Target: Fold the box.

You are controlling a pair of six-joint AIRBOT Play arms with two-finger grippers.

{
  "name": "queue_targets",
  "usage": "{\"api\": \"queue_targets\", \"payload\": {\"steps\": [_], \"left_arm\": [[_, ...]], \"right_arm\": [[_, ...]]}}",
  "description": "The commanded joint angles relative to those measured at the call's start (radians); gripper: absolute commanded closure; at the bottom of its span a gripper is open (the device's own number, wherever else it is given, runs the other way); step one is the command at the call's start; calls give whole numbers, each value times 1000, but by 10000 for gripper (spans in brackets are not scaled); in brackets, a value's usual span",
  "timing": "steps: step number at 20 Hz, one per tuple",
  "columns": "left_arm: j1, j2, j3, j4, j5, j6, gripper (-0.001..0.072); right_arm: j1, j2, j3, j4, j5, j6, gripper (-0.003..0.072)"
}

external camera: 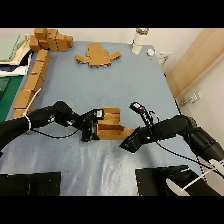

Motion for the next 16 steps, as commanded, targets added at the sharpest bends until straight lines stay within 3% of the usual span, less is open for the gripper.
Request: {"api": "queue_targets", "payload": {"steps": [1,11,16], "left_arm": [[-1,-3,-1,3,7,-3,249],[-1,-3,0,0,21,-13,250],[-1,0,0,0,92,-31,249]], "right_arm": [[0,1,1,0,4,0,-17],[0,1,1,0,4,1,-17],[0,1,1,0,7,0,-17]]}}
